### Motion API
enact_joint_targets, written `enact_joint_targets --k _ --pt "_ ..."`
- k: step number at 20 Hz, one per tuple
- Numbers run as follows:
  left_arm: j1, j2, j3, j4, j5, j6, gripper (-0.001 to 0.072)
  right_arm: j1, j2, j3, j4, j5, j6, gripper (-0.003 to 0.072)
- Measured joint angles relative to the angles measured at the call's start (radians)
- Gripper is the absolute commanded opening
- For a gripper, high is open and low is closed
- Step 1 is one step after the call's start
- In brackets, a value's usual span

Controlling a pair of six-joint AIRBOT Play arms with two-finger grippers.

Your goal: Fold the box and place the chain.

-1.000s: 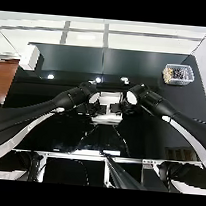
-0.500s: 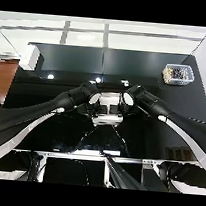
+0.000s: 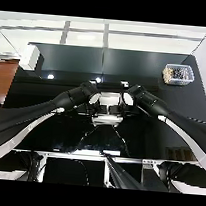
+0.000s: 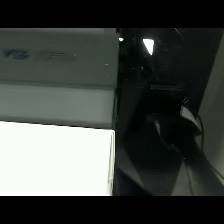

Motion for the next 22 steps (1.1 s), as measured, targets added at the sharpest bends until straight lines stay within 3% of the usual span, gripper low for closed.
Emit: enact_joint_targets --k 3,5,8,12,15,17,19,22 --pt "0.0 0.0 0.0 0.0 -0.001 -0.002 0.0028 0.0 0.0 0.0 0.004 -0.001 -0.003 0.0021" --pt "0.0 0.0 0.0 0.0 0.0 -0.001 0.0028 -0.001 0.001 0.0 0.011 -0.001 -0.003 0.0335" --pt "0.0 0.0 0.0 0.001 0.002 0.0 0.0028 -0.003 0.029 0.011 0.008 0.036 -0.011 0.0344" --pt "0.0 0.0 0.0 0.001 0.002 0.0 0.0028 -0.029 0.167 0.051 -0.039 0.106 -0.093 0.0345" --pt "0.0 0.0 0.0 0.001 0.005 0.0 0.0028 -0.084 0.289 0.064 -0.232 0.126 -0.124 0.0348" --pt "0.0 0.0 0.0 0.001 0.005 0.0 0.0028 -0.15 0.323 0.06 -0.39 0.098 -0.134 0.0712" --pt "0.0 0.0 0.0 0.001 0.005 0.0 0.0028 -0.251 0.32 0.047 -0.482 0.023 -0.14 0.0712" --pt "0.0 0.0 0.0 0.001 0.006 0.0 0.0028 -0.442 0.24 0.057 -0.478 -0.103 -0.144 0.0711"
